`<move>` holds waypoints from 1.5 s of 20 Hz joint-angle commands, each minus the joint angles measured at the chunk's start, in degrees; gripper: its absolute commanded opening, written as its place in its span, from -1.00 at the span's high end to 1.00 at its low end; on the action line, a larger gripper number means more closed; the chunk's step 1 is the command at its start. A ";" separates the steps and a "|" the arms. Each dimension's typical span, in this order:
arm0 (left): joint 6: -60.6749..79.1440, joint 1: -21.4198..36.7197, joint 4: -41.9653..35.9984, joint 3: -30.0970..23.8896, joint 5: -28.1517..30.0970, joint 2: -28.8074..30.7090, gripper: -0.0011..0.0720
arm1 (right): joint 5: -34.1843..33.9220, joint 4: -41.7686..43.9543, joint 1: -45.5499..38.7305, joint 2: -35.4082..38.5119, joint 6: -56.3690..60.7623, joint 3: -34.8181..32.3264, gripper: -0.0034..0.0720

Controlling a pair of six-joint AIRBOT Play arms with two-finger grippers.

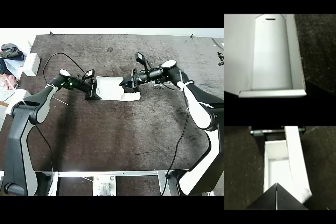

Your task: Fold the box and place the chain.

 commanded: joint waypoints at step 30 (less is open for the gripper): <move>-0.02 0.02 -0.04 0.00 0.04 -0.02 -0.14 | -22.58 -5.14 2.93 -2.40 0.57 1.57 0.89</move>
